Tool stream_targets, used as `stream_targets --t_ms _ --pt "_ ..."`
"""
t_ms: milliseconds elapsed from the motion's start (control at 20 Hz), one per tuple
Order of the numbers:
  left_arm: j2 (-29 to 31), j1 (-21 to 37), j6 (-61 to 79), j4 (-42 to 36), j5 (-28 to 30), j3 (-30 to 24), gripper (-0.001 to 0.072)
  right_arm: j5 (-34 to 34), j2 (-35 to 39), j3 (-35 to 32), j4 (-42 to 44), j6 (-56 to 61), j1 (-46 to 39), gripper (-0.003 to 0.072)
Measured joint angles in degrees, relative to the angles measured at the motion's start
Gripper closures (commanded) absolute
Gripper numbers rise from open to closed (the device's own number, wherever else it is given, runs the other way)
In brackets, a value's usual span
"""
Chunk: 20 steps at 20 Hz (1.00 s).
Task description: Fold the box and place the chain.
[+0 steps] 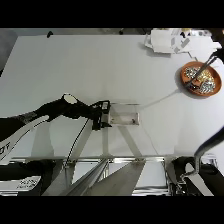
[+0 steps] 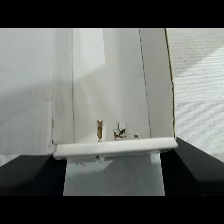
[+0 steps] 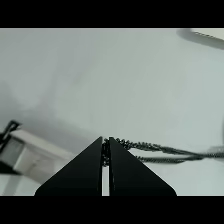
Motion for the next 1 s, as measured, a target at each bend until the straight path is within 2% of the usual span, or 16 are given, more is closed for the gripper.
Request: stream_targets --t_ms 450,750,1000 --pt "0.02 0.0 0.0 0.02 0.0 0.0 0.0574 -0.72 1.18 -2.4 -3.26 0.5 22.88 0.0669" --pt "0.02 0.0 0.0 0.0 0.0 0.0 0.0574 -12.39 1.01 -15.89 -5.7 1.66 35.71 0.0669" --pt "0.02 0.0 0.0 0.0 0.0 0.0 0.0574 -23.19 -0.35 -26.1 -6.21 1.79 39.3 0.0669"
